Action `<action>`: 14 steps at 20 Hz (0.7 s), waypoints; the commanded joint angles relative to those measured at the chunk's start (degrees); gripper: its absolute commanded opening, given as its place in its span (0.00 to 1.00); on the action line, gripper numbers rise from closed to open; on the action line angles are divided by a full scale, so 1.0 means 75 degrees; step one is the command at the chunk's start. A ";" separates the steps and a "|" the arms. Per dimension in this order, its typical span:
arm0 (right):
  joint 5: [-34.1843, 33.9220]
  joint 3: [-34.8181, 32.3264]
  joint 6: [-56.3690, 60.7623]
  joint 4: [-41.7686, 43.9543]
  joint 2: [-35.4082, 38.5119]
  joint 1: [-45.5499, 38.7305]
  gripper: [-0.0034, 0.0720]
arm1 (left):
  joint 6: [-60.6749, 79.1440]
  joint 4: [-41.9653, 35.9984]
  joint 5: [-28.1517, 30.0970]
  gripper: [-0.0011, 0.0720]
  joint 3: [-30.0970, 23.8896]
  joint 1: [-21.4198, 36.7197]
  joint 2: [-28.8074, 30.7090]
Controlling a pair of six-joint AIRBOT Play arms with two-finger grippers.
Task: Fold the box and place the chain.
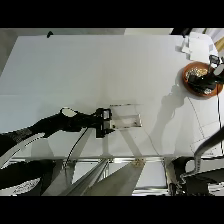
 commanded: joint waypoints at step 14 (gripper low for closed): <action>0.1338 0.0000 -0.0571 -0.0032 0.1824 -0.0003 0.06 | 0.0003 0.0003 0.0000 0.11 0.0000 0.0003 0.0000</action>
